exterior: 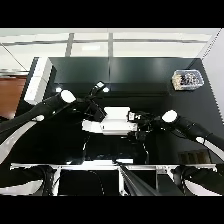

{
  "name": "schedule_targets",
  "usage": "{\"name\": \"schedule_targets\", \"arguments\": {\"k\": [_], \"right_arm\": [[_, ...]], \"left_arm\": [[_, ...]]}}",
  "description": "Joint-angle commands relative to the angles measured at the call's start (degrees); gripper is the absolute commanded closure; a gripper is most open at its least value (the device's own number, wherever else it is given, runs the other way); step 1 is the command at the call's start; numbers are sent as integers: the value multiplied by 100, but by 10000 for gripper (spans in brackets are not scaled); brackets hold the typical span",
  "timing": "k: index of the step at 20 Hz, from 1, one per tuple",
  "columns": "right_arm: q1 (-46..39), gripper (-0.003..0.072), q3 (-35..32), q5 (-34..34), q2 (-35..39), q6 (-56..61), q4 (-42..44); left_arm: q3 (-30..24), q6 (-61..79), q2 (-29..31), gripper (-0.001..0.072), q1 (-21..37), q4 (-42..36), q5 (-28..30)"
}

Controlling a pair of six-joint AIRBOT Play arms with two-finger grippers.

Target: Fold the box and place the chain.

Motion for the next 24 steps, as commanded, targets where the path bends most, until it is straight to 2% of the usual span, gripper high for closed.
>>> {"name": "schedule_targets", "arguments": {"k": [1,5,10,12,14,15,16,17,19,21,24], "right_arm": [[4,589,2,-2,0,4,4],[4,590,2,-4,0,4,4],[4,589,2,-17,0,7,9],[4,589,2,-17,0,7,7],[4,589,2,-17,0,7,7],[4,589,2,-17,0,7,7],[4,589,2,-17,0,7,7],[4,589,2,-17,0,7,7],[4,589,2,-17,0,7,7],[4,589,2,-17,0,7,7],[4,589,2,-17,0,7,7]], "left_arm": [[420,-271,-363,686,-50,603,-763],[516,-306,-238,688,120,632,-1010],[450,-463,1132,688,802,721,-922],[146,-389,1779,687,1032,573,-1056],[-564,22,2221,683,1239,50,-1036],[-951,264,2315,655,1279,-184,-1019],[-1298,575,2326,395,1268,-238,-1016],[-1572,1115,2306,-10,1202,-234,-876],[-1928,2127,2288,-4,1001,7,-511],[-1961,2924,2225,-1,769,164,-236],[-1956,3298,2100,2,304,256,667]]}}
